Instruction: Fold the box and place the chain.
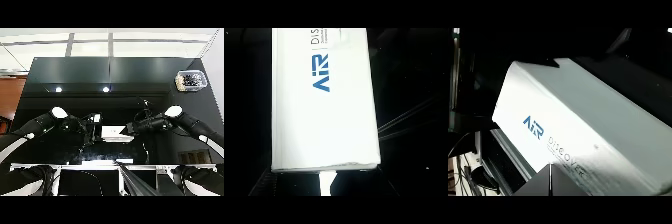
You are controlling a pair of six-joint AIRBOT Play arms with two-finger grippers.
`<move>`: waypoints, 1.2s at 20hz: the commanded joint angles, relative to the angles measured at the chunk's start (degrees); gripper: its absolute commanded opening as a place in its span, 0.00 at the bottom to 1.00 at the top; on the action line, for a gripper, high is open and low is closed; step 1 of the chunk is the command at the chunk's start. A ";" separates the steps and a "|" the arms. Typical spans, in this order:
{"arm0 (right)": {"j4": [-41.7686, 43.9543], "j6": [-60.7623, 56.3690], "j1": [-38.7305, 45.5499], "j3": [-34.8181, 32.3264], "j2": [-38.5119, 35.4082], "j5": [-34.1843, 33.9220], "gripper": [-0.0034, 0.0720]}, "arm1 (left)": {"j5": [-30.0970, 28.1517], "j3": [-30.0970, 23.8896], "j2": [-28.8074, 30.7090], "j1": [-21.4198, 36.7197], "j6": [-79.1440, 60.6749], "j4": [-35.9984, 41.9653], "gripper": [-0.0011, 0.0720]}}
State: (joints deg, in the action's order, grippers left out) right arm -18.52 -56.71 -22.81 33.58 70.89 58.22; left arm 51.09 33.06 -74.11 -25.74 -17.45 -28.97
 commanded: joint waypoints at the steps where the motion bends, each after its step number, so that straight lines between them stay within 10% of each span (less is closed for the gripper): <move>1: -1.16 -0.52 -0.09 -0.15 1.18 -2.05 0.06 | 0.00 0.04 -0.04 0.00 0.02 -0.02 0.55; 17: -5.81 0.81 1.92 5.49 -4.15 4.50 0.06 | 0.44 0.04 -0.02 0.02 0.09 -0.11 0.55; 22: -15.32 -2.89 15.93 11.69 -15.45 11.13 0.06 | 0.39 0.04 1.11 0.24 1.16 -0.59 0.99; 24: -18.71 -4.42 22.56 12.13 -19.17 13.11 0.06 | 0.50 0.04 3.85 0.48 4.96 -2.91 0.99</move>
